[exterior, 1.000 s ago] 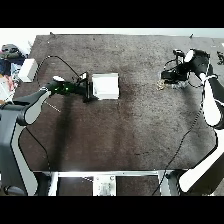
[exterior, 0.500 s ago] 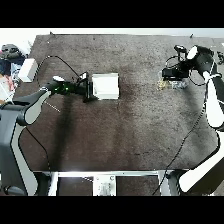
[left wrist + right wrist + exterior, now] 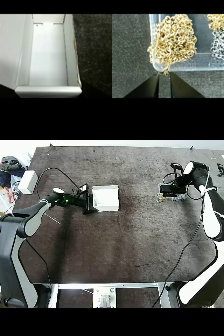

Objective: Fold the box and place the chain.

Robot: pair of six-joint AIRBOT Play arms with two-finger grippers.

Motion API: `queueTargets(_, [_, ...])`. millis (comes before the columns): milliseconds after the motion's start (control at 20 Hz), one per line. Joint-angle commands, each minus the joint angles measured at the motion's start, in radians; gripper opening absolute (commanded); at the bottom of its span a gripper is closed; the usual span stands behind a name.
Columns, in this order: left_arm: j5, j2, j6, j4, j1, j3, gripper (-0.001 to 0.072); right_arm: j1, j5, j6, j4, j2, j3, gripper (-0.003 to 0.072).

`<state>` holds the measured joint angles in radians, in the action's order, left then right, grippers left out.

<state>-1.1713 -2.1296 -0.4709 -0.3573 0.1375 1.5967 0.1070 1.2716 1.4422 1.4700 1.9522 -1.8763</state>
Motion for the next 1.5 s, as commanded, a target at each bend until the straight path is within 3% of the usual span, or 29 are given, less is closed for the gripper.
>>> queueTargets(0, [0.0, 0.0, 0.0, 0.0, 0.0, 0.0, 0.0299, 0.0, -0.011, 0.001, 0.01, 0.006, 0.0, 0.0151])
queueTargets(50, [0.0, 0.0, 0.0, 0.0, 0.0, 0.0, 0.0298, 0.0, -0.018, -0.003, 0.011, 0.005, 0.0, 0.0149])
queueTargets(100, [0.0, 0.0, 0.0, 0.0, 0.0, 0.0, 0.0299, 0.0, -0.022, -0.006, 0.01, 0.005, 0.0, 0.002])
queueTargets(150, [0.0, 0.0, 0.0, 0.0, 0.0, 0.0, 0.0299, 0.0, -0.021, -0.006, 0.009, 0.0, 0.0, 0.0012])
queueTargets(400, [0.0, 0.0, 0.0, 0.0, 0.0, 0.0, 0.0299, 0.0, -0.012, -0.015, -0.02, -0.099, 0.0, 0.0011])
queueTargets(600, [0.0, 0.0, 0.0, 0.0, 0.0, 0.0, 0.0299, -0.003, -0.008, -0.126, -0.219, -0.26, 0.0, 0.0011])
queueTargets(750, [0.0, 0.0, 0.0, 0.0, 0.0, 0.0, 0.0299, -0.02, -0.084, -0.206, -0.359, -0.387, 0.0, 0.0011])
queueTargets(1000, [0.0, 0.0, 0.0, 0.0, 0.0, 0.0, 0.0299, -0.152, -0.264, -0.279, -0.372, -0.528, 0.0, 0.0011])
queueTargets(1200, [0.0, 0.0, 0.0, 0.0, 0.0, 0.0, 0.0299, -0.291, -0.399, -0.332, -0.372, -0.56, 0.0, 0.0011])
queueTargets(1450, [0.0, 0.0, 0.0, 0.0, 0.0, 0.0, 0.0299, -0.432, -0.418, -0.351, -0.363, -0.557, 0.002, 0.001])
